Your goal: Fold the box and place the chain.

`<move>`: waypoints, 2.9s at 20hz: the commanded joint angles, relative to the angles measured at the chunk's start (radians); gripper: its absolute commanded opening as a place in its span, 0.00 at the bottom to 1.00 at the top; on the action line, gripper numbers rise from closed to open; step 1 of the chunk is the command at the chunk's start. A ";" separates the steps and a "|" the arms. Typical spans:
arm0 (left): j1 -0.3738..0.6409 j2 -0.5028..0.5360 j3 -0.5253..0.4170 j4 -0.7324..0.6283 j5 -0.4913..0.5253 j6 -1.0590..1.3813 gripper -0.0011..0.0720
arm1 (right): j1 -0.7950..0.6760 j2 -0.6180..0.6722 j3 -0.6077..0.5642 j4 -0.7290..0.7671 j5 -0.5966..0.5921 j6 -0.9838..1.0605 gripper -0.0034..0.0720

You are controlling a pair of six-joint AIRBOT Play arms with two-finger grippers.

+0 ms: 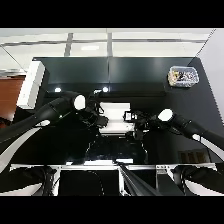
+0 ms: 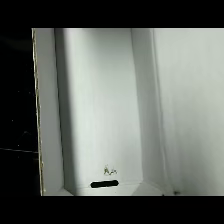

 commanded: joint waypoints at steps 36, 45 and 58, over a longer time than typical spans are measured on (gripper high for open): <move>-0.178 -0.109 0.150 0.271 -0.121 -0.537 0.64 | 0.000 -0.001 0.001 0.000 0.000 0.000 0.58; -0.178 -0.109 0.150 0.274 -0.117 -0.525 0.05 | 0.000 -0.001 0.001 0.000 0.000 0.000 0.58; -0.178 -0.110 0.149 0.271 -0.113 -0.524 0.05 | 0.000 0.036 0.001 -0.043 0.043 0.109 1.00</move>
